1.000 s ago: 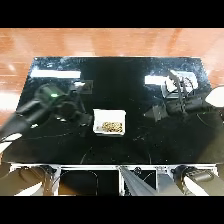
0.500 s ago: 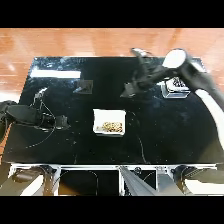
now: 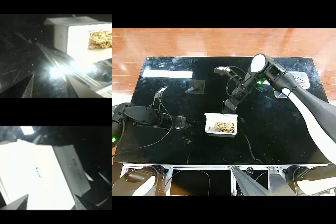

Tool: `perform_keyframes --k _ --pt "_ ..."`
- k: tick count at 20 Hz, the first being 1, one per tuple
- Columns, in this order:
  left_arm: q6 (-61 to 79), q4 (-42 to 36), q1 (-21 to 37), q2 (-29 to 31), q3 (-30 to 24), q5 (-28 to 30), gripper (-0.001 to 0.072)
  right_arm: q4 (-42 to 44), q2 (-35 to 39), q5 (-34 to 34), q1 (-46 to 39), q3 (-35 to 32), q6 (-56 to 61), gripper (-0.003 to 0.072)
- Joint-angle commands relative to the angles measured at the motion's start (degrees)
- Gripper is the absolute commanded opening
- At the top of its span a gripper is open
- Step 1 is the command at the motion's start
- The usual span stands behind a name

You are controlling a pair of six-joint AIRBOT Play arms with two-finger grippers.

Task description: Fold the box and place the chain.

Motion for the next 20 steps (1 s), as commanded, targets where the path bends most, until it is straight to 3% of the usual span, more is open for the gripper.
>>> perform_keyframes --k 1,5,12,20 --pt "0.2 -0.2 -0.9 -0.1 0.0 -0.6 0.0507 0.4 0.1 3.7 1.5 0.2 -1.1 0.066" --pt "0.2 -0.2 -0.9 -0.1 0.0 -0.6 0.0507 -4.0 1.8 3.2 4.1 -1.3 -0.1 0.066" --pt "0.2 -0.2 -0.9 -0.1 0.0 -1.8 0.0507 -16.9 2.1 -3.5 10.6 -5.0 2.8 0.066" --pt "0.2 -0.2 -0.9 -0.4 0.0 -2.1 0.0507 -21.8 5.3 -2.3 14.9 -5.0 4.2 0.0661"
